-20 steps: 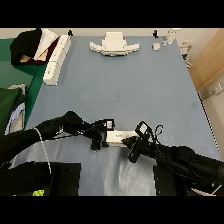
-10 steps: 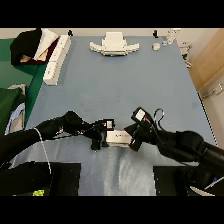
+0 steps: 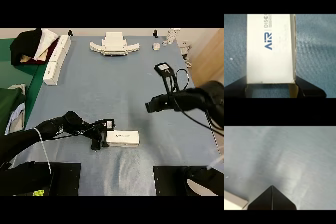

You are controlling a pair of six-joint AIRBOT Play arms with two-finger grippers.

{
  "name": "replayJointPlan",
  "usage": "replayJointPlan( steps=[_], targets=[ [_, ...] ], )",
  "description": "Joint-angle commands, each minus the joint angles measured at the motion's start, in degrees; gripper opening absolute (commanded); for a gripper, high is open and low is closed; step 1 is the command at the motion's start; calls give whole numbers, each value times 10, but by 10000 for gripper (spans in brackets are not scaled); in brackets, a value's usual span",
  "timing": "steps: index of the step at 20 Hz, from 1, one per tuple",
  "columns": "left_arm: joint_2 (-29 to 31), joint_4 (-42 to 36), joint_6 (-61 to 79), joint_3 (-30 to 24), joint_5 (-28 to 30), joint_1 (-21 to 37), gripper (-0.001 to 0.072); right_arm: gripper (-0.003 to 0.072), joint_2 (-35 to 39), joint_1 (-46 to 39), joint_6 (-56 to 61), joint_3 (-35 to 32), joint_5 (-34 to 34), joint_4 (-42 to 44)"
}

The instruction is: Fold the box.

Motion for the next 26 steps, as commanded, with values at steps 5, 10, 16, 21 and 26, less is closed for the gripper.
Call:
replayJointPlan(
  steps=[5, 10, 16, 21, 26],
  targets=[
    [0, 0, 0, 0, 0, 1, 460, 5, -185, -104, 20, 98, -76, 21],
    [0, 0, 0, 0, 0, 0, 460, 5, -204, -104, 20, 99, -73, 40],
    [16, 0, -4, 9, -13, 2, 460, 6, -204, -104, 20, 99, -73, 39],
    [132, 58, -220, 10, -17, 37, 460, 5, -204, -104, 20, 99, -73, 40],
    [268, 292, -613, 10, -32, 217, 460, 6, -204, -104, 20, 99, -73, 40]
  ],
)
